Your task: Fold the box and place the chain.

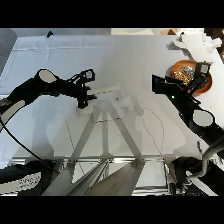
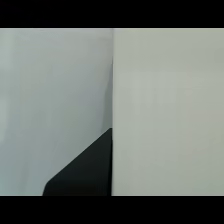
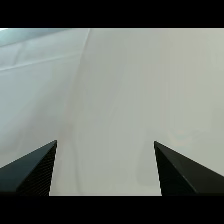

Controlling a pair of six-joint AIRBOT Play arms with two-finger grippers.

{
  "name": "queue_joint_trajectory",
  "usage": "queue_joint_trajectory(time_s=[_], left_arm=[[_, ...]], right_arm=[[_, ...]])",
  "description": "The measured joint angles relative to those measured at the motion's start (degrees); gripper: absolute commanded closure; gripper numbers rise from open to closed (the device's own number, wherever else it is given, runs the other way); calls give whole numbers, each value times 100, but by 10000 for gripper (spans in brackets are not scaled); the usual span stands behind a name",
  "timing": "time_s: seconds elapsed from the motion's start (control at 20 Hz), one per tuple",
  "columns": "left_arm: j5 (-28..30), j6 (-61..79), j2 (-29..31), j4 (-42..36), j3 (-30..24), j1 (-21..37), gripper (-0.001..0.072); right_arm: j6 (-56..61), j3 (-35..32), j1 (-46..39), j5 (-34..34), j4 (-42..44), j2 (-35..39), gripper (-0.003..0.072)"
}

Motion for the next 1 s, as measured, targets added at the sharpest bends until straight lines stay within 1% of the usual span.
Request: queue_joint_trajectory(time_s=[0.15, 0.25, 0.6, 0.7, 0.85, 1.0], left_arm=[[-33, 319, -52, -503, -2, -24, 710], [-98, 470, -66, -605, -2, -57, 710], [-599, 352, -81, -291, 79, -90, 710], [-704, 170, -85, -57, 262, -90, 710], [-962, -199, -186, 334, 752, -90, 710], [-1213, -557, -544, 420, 1360, -72, 710]], right_arm=[[0, 0, 0, 4, 0, 0, 45], [0, 0, 0, 11, 0, 0, 45], [-2, 0, 0, 55, 0, 0, 45], [0, 0, 0, 87, 0, 0, 45], [-2, 0, 0, 153, 0, 0, 45], [0, 0, 0, 192, 0, 0, 45]])
